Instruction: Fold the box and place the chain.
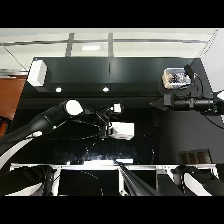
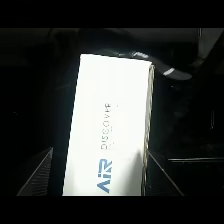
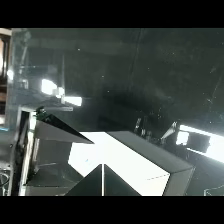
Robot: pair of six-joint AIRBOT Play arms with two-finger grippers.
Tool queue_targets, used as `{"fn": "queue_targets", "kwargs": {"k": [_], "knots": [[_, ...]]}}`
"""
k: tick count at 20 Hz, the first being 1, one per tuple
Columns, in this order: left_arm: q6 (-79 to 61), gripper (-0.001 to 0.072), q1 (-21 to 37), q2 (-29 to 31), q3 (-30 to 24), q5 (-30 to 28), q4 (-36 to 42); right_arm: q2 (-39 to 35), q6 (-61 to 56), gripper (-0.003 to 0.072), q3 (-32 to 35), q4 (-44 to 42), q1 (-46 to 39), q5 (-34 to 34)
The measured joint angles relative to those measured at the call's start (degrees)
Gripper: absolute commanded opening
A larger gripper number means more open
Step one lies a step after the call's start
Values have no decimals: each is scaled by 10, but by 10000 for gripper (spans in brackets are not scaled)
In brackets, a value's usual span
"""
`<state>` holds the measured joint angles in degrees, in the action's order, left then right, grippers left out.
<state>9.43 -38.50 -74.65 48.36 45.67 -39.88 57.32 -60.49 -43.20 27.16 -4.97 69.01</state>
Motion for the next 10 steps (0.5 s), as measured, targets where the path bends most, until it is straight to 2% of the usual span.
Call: {"fn": "queue_targets", "kwargs": {"k": [4, 10], "knots": [[0, 710, -3, -12, 5, 9, 2, 0, 0, 22, 0, 0, 0, 0], [0, 710, -4, -18, 6, -9, 1, 0, 5, 22, 0, 0, 0, -1]]}}
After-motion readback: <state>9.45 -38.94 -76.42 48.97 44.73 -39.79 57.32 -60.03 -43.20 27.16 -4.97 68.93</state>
